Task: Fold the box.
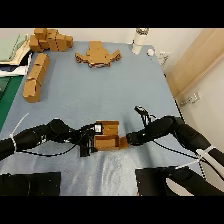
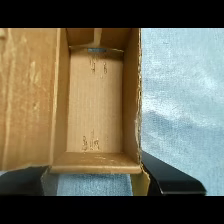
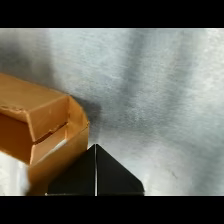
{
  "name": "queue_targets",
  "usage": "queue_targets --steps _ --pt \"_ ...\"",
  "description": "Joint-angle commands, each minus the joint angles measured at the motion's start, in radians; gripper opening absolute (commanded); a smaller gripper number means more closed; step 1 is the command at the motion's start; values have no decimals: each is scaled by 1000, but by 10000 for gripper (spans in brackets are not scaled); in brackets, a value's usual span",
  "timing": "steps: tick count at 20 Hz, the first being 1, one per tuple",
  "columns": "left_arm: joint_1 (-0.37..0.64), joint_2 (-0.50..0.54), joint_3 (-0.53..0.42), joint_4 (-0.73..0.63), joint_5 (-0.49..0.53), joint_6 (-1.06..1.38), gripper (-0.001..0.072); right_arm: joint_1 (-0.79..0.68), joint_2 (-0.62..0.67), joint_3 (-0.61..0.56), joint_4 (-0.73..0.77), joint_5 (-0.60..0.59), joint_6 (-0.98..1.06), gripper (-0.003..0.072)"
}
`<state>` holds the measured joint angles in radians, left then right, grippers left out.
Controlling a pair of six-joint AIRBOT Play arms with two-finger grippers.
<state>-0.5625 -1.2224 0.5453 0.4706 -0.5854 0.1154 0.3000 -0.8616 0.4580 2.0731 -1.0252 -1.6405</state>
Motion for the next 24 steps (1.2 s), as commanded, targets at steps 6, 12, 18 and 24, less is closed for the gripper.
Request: queue_targets --steps 6,12,18,24 --pt "1 0 0 0 0 0 526 1 40 27 105 -31 -2 193" --pt "1 0 0 0 0 0 526 2 32 51 127 -30 -2 454" --pt "1 0 0 0 0 0 526 97 -84 75 124 29 -1 473" --pt "1 0 0 0 0 0 526 258 -117 184 -148 20 280 472"
